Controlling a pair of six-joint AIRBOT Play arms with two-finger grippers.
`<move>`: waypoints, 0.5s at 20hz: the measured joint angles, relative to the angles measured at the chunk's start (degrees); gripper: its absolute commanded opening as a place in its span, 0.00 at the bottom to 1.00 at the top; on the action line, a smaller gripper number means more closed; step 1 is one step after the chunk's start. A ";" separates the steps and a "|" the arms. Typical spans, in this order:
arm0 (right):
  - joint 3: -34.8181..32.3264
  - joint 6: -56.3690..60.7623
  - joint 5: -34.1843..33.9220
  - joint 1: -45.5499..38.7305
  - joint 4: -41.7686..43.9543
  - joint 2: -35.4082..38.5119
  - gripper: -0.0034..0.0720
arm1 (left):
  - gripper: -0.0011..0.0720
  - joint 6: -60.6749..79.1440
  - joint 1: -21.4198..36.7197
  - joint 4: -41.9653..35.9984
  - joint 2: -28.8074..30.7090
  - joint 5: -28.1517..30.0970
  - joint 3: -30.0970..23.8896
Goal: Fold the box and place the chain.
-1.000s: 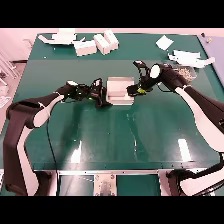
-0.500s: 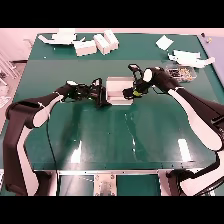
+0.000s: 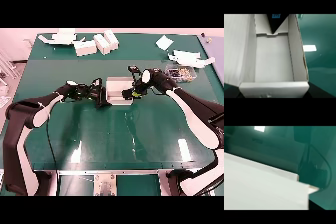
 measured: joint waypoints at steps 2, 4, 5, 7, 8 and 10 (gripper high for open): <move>0.13 0.46 0.00 0.02 -0.46 -0.11 0.48 | 0.40 0.04 0.00 -0.02 0.00 0.00 0.00; 0.52 0.83 0.20 0.07 -1.25 -0.20 0.48 | 0.40 0.04 0.00 -0.07 0.00 0.00 0.00; 0.76 0.90 0.37 0.07 -1.66 -0.24 0.48 | 0.40 0.04 -0.04 -0.13 0.00 0.09 0.00; 1.55 1.07 1.01 0.07 -2.43 -0.33 0.48 | 0.40 0.09 -0.04 -0.31 0.00 0.20 0.00; 2.03 1.22 1.60 0.04 -2.80 -0.46 0.48 | 0.40 0.09 -0.04 -0.35 0.00 0.20 0.00; 2.99 1.62 2.97 0.00 -3.54 -0.85 0.48 | 0.40 0.09 -0.07 -0.33 0.00 0.09 0.00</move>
